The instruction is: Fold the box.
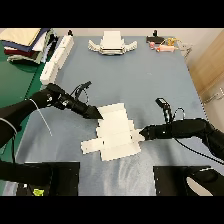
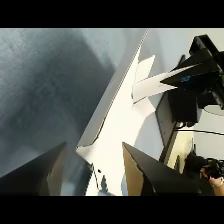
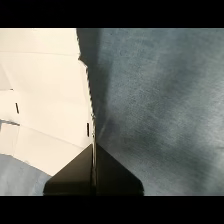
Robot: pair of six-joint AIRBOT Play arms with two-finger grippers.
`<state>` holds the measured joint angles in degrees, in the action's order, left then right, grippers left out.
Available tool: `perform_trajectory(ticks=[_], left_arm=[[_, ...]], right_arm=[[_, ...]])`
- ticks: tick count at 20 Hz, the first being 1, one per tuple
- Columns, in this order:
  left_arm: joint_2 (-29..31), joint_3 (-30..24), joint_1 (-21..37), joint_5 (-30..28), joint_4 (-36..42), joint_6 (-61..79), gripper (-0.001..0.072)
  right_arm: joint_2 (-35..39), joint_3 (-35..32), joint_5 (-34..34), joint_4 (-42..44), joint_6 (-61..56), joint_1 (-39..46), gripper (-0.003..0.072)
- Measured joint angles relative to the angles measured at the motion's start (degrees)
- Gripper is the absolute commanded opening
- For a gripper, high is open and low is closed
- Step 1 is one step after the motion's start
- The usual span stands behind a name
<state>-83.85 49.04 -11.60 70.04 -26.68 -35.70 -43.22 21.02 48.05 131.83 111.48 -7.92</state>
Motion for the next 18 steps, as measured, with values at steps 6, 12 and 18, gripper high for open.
perform_trajectory(ticks=[6, 12, 18], left_arm=[[-3.32, 1.81, -2.25, 2.56, 2.93, 5.33, 0.0045], [-3.82, 2.71, -2.67, 7.10, 2.36, 10.34, 0.0014], [-3.87, 3.74, -2.71, 8.37, 2.58, 13.77, 0.0013]], right_arm=[[0.00, 0.00, -0.02, 0.00, 0.00, 0.00, 0.0002], [0.00, -0.04, 0.28, -0.07, 0.00, -0.11, 0.0032], [0.02, 0.15, -0.44, -4.87, -0.02, 0.04, 0.0183]])
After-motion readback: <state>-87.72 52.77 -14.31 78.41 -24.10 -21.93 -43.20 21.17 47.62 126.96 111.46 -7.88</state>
